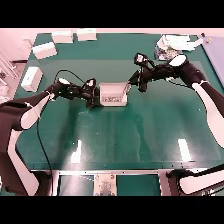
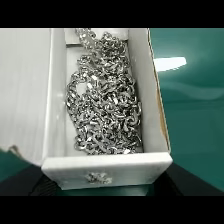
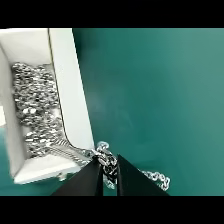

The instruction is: Fold the box and place the chain.

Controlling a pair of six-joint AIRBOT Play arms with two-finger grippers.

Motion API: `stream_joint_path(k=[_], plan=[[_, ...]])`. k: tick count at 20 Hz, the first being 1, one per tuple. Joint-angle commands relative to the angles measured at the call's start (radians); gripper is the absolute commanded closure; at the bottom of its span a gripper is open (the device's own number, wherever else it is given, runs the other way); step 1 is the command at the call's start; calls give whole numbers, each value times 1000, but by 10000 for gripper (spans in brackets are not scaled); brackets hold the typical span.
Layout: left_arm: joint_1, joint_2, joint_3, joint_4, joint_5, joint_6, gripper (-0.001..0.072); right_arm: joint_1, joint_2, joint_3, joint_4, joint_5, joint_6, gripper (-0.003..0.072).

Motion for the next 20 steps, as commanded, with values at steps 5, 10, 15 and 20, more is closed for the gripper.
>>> stream_joint_path(k=[5,10,15,20], plan=[[1,1,0,0,0,0,242,76,165,-64,-159,33,195,680],[1,1,0,0,1,0,242,118,248,-64,-235,32,279,680],[1,1,0,0,0,0,242,151,301,-64,-237,9,303,680],[1,1,0,0,0,0,242,211,335,-61,-238,-123,303,680]])
